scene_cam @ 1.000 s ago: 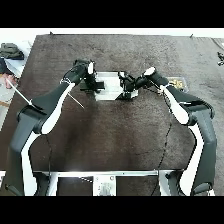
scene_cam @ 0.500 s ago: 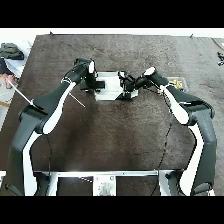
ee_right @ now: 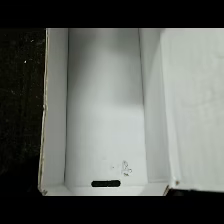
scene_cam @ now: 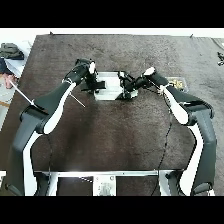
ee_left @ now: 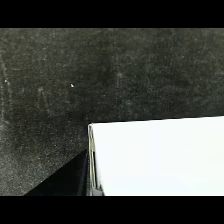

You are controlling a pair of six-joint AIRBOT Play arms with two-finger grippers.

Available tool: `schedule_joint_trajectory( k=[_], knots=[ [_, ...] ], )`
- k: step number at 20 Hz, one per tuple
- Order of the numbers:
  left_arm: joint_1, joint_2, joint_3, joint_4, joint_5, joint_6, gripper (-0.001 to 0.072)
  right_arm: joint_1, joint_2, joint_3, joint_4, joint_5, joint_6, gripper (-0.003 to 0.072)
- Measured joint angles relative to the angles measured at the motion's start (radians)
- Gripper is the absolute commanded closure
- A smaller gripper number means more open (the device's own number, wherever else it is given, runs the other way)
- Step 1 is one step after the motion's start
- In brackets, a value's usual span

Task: Fold the box and place the chain.

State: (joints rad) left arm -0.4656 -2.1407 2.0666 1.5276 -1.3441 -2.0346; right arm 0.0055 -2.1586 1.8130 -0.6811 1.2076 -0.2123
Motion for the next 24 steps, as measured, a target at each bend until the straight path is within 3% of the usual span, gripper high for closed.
schedule_joint_trajectory(
  k=[1, 5, 6, 7, 8, 13, 15, 16, 24],
  knots=[
    [0.0, 0.0, 0.0, 0.002, 0.001, 0.0, 0.0696, 0.0, 0.0, 0.0, 0.0, 0.0, 0.001, 0.0518],
    [0.001, 0.0, 0.0, 0.005, 0.003, 0.004, 0.0695, 0.0, 0.0, 0.0, 0.002, 0.0, 0.002, 0.0518],
    [0.001, 0.0, 0.0, 0.003, 0.004, 0.006, 0.0609, 0.0, 0.0, 0.0, 0.002, 0.0, 0.001, 0.0518],
    [0.001, 0.0, 0.0, 0.0, 0.008, 0.014, 0.0297, 0.0, 0.0, 0.0, -0.001, 0.0, -0.001, 0.0518],
    [0.001, 0.002, 0.0, -0.005, 0.008, 0.024, 0.0179, -0.001, 0.0, 0.0, -0.001, 0.0, -0.002, 0.0518],
    [0.0, 0.028, 0.0, -0.083, 0.039, 0.14, 0.0176, -0.001, 0.0, 0.0, -0.001, 0.0, -0.002, 0.0518],
    [0.0, 0.042, 0.0, -0.093, 0.043, 0.208, 0.0027, -0.001, 0.0, 0.0, -0.001, 0.0, -0.001, 0.0518],
    [0.001, 0.048, 0.0, -0.099, 0.042, 0.246, 0.0013, -0.001, 0.0, 0.0, -0.001, 0.0, -0.001, 0.0518],
    [0.002, 0.151, -0.004, -0.046, -0.034, 0.519, 0.0014, -0.001, 0.0, 0.0, -0.001, 0.0, -0.001, 0.0518]
  ],
)
